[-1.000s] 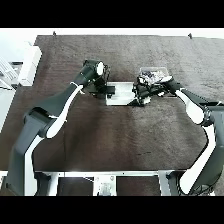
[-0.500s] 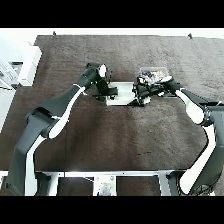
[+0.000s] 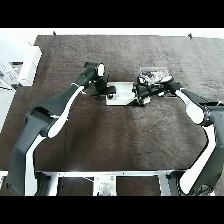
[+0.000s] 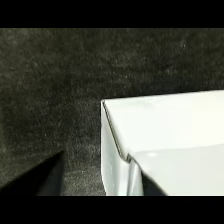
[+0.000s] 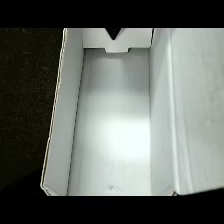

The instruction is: Fold the box and place the chain.

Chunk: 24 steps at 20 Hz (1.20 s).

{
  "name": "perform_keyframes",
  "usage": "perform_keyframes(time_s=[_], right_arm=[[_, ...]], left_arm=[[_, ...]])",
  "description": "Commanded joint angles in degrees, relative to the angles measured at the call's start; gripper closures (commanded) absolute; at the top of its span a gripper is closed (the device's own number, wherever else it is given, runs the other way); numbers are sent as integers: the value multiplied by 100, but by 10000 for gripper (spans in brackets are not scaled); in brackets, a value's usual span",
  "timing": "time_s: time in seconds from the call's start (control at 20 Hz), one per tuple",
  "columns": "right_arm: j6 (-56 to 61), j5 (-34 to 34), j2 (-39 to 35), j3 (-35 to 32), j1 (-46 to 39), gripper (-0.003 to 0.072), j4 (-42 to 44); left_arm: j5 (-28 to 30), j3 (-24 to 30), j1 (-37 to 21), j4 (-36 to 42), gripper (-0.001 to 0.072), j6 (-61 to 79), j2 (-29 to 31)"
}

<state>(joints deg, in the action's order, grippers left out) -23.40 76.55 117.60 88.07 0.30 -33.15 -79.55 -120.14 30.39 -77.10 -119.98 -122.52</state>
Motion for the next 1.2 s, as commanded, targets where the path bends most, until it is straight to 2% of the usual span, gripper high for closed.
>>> perform_keyframes(time_s=[0.0, 0.05, 0.2, 0.25, 0.65, 0.7, 0.75, 0.8, 1.15], right_arm=[[0, 2, -2, 0, -2, 100, -4], [0, 2, -2, 0, -2, 100, -4], [0, 2, -2, 0, -2, 99, -4], [0, 2, -2, 0, -2, 100, -4], [0, 2, -2, 0, -2, 99, -4], [0, 2, -2, 0, -2, 100, -4], [0, 2, -2, 0, -2, 99, -4], [0, 2, -2, 0, -2, 99, -4], [0, 2, -2, 0, -2, 99, -4]], left_arm=[[109, -7, -11, 94, 624, 48, 0], [138, -7, -11, 151, 647, 48, 0], [205, -4, -11, 168, 653, 120, -13], [245, -4, 0, 168, 687, 155, -13], [240, -4, 0, 219, 685, 201, -13], [243, -4, 0, 227, 626, 249, -13], [232, -4, 0, 234, 460, 245, -11], [197, -4, 0, 245, 383, 249, -11], [87, -4, 0, 254, 379, 426, 2]])
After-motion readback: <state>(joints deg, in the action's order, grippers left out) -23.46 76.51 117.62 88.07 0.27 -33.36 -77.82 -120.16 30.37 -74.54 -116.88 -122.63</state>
